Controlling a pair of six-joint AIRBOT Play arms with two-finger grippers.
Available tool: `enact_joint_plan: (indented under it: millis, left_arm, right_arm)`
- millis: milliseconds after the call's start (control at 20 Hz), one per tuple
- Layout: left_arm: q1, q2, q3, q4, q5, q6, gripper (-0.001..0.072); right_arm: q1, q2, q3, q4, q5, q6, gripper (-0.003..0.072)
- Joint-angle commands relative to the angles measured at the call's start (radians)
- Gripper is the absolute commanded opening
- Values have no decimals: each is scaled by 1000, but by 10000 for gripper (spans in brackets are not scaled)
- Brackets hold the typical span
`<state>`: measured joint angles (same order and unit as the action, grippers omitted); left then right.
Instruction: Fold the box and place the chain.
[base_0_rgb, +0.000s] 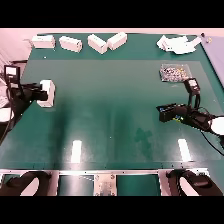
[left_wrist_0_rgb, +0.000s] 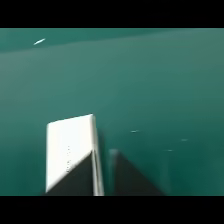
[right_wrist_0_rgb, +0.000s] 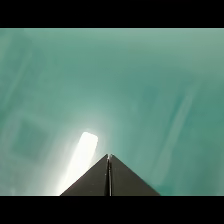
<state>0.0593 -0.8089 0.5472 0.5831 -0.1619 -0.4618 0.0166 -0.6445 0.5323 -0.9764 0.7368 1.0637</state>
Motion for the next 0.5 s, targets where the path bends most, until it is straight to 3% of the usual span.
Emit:
enact_joint_plan:
  millis: [0, 250, 450]
  left_arm:
    - [0, 140, -3, 17, -228, -10, 17]
    - [0, 390, -124, -1, -238, -23, 15]
    - [0, 592, -292, -3, -186, -118, 14]
  right_arm:
    - [0, 98, 1, 7, -102, 18, 12]
    - [0, 301, -13, -53, -161, 18, 11]
    - [0, 441, -137, -91, -208, 18, 10]
